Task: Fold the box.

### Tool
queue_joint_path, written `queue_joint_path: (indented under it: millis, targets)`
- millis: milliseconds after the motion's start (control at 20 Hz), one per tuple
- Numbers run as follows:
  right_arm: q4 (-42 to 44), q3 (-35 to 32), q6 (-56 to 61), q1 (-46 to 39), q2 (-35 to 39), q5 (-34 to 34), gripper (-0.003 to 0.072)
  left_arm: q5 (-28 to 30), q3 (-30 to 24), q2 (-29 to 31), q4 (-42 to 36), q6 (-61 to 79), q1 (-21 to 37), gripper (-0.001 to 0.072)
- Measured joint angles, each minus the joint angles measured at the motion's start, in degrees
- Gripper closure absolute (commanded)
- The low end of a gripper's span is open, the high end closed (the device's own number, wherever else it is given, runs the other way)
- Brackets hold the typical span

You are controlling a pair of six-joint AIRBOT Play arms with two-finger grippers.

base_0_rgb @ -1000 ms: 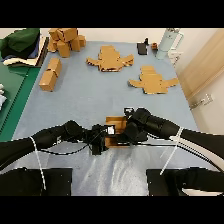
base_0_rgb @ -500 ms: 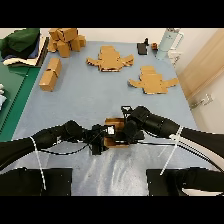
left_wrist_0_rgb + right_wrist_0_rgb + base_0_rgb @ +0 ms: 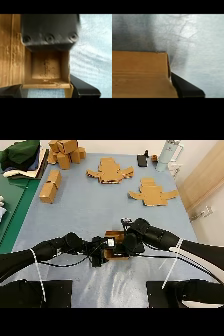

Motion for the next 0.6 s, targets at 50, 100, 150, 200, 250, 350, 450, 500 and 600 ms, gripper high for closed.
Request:
queue_joint_path:
  millis: [50, 100, 150, 200, 250, 350, 450, 500, 600]
  targets:
    - [-0.44, 0.0, 0.02, -0.13, 0.15, -0.24, 0.0215, 0.0, 0.0, 0.0, 0.0, 0.0, 0.0, 0.0224]
    - [-0.81, 0.0, 0.02, -0.15, 0.48, -0.33, 0.0216, 0.0, 0.0, 0.0, 0.0, -0.02, 0.0, 0.0224]
    - [-0.61, 0.04, 0.02, -0.13, 1.03, -0.55, 0.0216, 0.02, 0.0, 0.0, 0.0, -0.02, 0.0, 0.0224]
    - [-0.48, 0.11, 0.02, -0.09, 1.75, -0.7, 0.0215, 0.0, 0.0, 0.0, -0.02, -0.04, 0.0, 0.0224]
    - [-0.46, 0.26, 0.02, -0.07, 2.8, -0.96, 0.0216, 0.0, 0.0, 0.0, -0.02, -0.04, 0.0, 0.0224]
    - [-0.87, 0.59, 0.02, -0.13, 5.27, -2.25, 0.0216, 0.0, 0.0, 0.0, -0.02, -0.07, 0.0, 0.0224]
    - [-1.38, 0.83, 0.04, -0.13, 8.48, -4.09, 0.0244, 0.02, 0.0, 0.0, -0.02, -0.07, 0.0, 0.0224]
    - [-1.97, 0.92, 0.13, -0.13, 10.1, -5.31, 0.0331, 0.0, 0.0, 0.0, -0.02, -0.07, 0.0, 0.0224]
    - [-4.2, 1.03, 0.48, -0.79, 13.2, -8.59, 0.0589, 0.0, 0.0, 0.0, -0.04, -0.07, 0.0, 0.0224]
